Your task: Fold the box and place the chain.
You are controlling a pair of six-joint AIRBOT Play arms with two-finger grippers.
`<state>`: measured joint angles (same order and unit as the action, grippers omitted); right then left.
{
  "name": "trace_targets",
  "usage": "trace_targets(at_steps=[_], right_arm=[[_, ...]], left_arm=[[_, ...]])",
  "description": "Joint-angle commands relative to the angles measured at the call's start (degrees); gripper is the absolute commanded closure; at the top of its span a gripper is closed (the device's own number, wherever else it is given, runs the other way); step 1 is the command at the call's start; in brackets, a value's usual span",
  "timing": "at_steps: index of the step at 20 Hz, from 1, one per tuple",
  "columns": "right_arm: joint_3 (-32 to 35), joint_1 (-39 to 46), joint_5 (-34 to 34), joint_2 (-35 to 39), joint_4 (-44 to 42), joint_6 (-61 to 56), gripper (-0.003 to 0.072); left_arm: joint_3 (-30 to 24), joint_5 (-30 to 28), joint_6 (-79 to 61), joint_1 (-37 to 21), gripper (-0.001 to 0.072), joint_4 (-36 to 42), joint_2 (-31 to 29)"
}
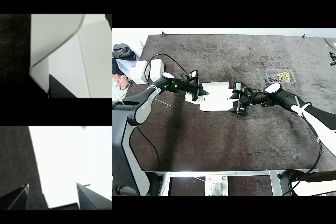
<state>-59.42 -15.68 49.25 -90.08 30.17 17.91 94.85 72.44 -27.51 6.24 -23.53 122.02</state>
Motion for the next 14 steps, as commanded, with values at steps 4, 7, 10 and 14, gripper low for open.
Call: trace_targets(at_steps=[4,7,10,14], right_arm=[[-0.07,-2.38,-3.96,-3.63,2.69,3.52,0.0011],[-0.07,-4.94,-10.54,-3.67,5.38,3.5,0.0013],[-0.07,-5.53,-14.53,-4.22,5.46,2.62,0.0014],[-0.09,-5.2,-18.21,-2.05,5.31,2.6,0.0013]], left_arm=[[-0.02,-0.04,0.0,0.02,0.0697,0.0,-0.04],[-0.02,-0.02,0.0,0.02,0.0697,0.0,-0.04],[-0.02,-0.02,0.0,0.02,0.0697,0.0,-0.04],[-0.02,-0.02,0.0,0.02,0.0697,0.0,-0.04]])
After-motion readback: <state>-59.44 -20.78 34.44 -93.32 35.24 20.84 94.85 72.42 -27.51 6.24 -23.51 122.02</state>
